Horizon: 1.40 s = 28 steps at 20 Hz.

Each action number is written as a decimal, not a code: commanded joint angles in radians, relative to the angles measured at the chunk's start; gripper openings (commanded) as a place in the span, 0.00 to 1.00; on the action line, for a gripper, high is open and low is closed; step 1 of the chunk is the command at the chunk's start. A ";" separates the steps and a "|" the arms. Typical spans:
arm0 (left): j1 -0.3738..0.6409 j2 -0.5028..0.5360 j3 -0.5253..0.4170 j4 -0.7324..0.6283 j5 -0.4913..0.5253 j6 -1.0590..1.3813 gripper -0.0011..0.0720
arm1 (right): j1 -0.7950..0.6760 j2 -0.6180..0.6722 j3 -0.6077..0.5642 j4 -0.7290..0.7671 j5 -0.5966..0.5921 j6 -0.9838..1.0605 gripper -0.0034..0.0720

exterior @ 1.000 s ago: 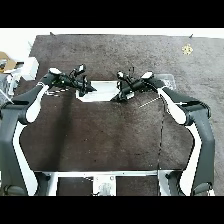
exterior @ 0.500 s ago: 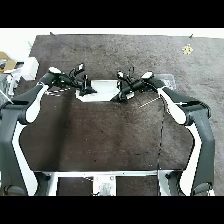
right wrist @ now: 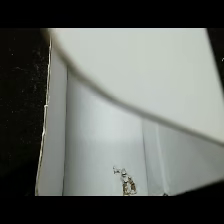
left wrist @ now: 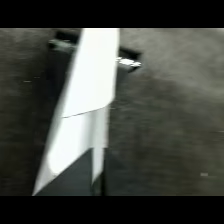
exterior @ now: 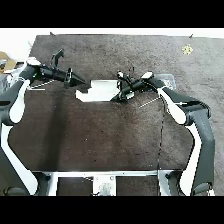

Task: Fold the box and place the chain.

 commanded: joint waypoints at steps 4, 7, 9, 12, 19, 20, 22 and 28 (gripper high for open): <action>-0.097 0.010 -0.003 0.027 -0.114 -0.142 0.03 | 0.000 0.000 0.000 0.000 0.001 0.000 0.63; -0.158 0.010 -0.003 0.028 0.062 -0.157 0.03 | 0.000 0.000 0.000 0.000 0.001 0.000 0.63; -0.173 0.010 -0.003 0.027 0.193 -0.193 0.03 | 0.000 0.000 0.000 0.000 0.001 0.000 0.63; -0.172 0.010 -0.003 0.051 0.355 -0.263 0.03 | 0.001 0.000 0.000 0.000 0.002 0.000 0.63; -0.172 -0.003 -0.003 0.132 0.513 -0.327 0.03 | 0.000 0.000 0.000 0.000 0.002 0.000 0.63; -0.172 -0.010 -0.009 0.141 0.509 -0.328 0.03 | 0.000 0.000 0.000 0.000 0.002 0.000 0.63; -0.172 -0.018 -0.046 0.159 0.511 -0.333 0.03 | 0.000 0.000 0.000 0.000 0.002 0.000 0.63; -0.172 -0.016 -0.113 0.154 0.518 -0.314 0.03 | 0.000 0.000 0.000 0.000 0.001 0.000 0.63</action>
